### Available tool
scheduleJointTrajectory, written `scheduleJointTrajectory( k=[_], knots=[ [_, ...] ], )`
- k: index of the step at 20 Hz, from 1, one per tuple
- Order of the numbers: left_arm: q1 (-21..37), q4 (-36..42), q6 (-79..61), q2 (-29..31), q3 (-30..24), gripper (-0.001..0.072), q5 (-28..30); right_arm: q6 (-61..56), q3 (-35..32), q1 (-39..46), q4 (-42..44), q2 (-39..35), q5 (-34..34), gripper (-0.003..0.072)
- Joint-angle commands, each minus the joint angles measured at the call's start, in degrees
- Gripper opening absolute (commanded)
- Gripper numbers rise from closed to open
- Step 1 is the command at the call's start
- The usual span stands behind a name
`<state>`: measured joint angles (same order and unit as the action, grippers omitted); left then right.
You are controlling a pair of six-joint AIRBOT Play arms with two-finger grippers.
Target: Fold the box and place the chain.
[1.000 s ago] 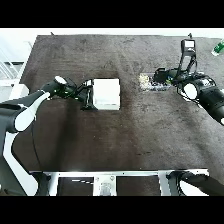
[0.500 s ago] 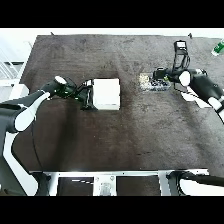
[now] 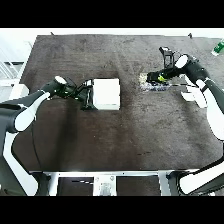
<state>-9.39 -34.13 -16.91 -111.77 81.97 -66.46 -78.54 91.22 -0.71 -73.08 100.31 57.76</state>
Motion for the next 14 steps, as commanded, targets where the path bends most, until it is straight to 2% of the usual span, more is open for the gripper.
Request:
scheduleJointTrajectory(
  k=[1,7,9,12,14],
  knots=[
    [0.02,-0.02,-0.02,0.04,0.04,0.0488,0.0,2.27,1.44,0.17,1.53,1.77,3.72,0.0392],
    [0.02,-0.02,-0.02,0.04,0.04,0.0488,0.0,4.09,1.51,0.33,1.46,3.67,3.15,0.0391],
    [0.02,-0.02,-0.02,0.04,0.04,0.0488,0.02,4.09,1.51,0.39,1.46,4.61,2.49,0.0353],
    [0.02,-0.02,-0.02,0.04,0.04,0.0487,0.0,4.07,1.51,0.55,1.46,5.62,1.44,0.0351],
    [0.02,-0.02,-0.02,0.04,0.04,0.0488,0.0,4.07,1.51,0.55,1.46,5.68,1.53,0.0261]
  ],
)
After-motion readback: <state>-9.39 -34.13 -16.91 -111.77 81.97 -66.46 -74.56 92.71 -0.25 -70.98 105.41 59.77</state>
